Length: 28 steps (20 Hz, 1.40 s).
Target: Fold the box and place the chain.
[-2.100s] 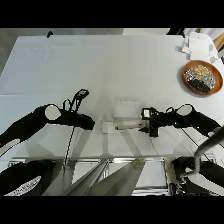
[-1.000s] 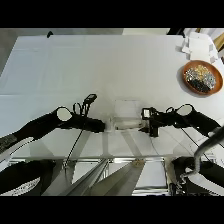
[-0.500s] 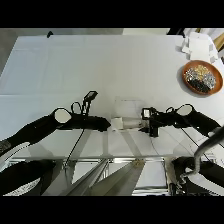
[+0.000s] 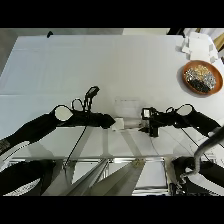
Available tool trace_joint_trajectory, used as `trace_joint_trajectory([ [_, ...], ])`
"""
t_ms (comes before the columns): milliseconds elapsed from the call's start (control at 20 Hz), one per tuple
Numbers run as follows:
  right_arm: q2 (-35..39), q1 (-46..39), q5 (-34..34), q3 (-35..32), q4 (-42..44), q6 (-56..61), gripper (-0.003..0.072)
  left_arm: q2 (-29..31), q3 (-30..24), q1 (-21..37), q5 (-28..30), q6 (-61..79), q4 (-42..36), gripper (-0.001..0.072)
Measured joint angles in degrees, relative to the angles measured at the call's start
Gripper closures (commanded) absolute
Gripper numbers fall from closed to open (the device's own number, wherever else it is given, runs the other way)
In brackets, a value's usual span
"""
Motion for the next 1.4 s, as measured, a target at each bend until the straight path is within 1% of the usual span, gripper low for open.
trace_joint_trajectory([
  [50, 0.0, 0.0, 0.0, 0.0, 0.0, 0.0, 0.0286, -0.02, 0.09, -0.11, -0.13, -0.13, 0.0, 0.0409],
  [150, 0.0, 0.0, 0.0, -0.02, 0.0, 0.0, 0.0286, -0.24, 0.22, -0.72, -0.17, -0.68, 0.0, 0.0294],
  [350, 0.0, 0.0, 0.0, 0.0, 0.0, 0.0, 0.0286, -1.95, 0.48, -2.56, -0.22, -3.13, 0.39, 0.0294],
  [700, 0.0, 0.0, 0.0, 0.0, 0.0, 0.0, 0.0286, -4.09, 3.3, -4.9, 0.55, -10.91, 5.53, 0.0293],
  [1100, 0.0, 0.0, 0.0, 0.0, 0.0, 0.0, 0.0286, -6.78, 8.2, -6.73, 0.48, -23.41, 14.84, 0.0291],
  [1400, 0.0, -0.02, 0.02, 0.0, 0.02, 0.04, 0.0286, -9.57, 14.1, -8.13, -3.96, -34.99, 24.92, 0.0291],
])
